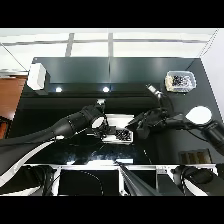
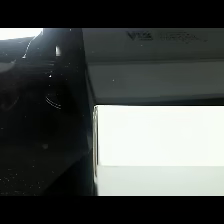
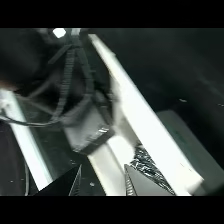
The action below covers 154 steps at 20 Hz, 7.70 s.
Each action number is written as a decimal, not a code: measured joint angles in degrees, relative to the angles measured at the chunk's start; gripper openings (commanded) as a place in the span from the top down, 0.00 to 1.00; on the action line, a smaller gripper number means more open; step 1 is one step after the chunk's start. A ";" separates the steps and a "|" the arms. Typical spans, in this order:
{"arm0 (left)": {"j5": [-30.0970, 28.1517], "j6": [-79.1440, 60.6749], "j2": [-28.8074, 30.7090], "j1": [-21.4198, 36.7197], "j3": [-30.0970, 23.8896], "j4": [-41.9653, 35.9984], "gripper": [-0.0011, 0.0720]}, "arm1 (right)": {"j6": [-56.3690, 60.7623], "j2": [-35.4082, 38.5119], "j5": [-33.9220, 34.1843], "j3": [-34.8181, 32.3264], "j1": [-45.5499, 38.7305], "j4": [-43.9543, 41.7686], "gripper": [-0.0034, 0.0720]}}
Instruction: Fold the box and place the chain.
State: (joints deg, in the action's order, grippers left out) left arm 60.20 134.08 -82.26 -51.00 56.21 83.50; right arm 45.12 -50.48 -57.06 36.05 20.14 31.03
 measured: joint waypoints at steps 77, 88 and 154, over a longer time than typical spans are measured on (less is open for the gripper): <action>-12.87 -150.62 9.94 22.10 -24.98 -55.91 0.03 | 5.46 6.84 -12.31 0.74 -24.76 3.37 0.51; -13.53 -150.22 9.94 21.22 -24.98 -55.52 0.59 | 7.80 5.09 -4.66 0.83 -18.36 3.52 0.00; -13.64 -150.22 9.94 21.05 -24.98 -55.04 0.59 | -19.30 -8.94 -4.42 3.65 7.32 17.16 0.64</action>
State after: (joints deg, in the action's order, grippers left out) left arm 46.57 -16.14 -72.31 -29.95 31.22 28.47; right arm 25.82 -59.42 -61.47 39.70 27.46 48.18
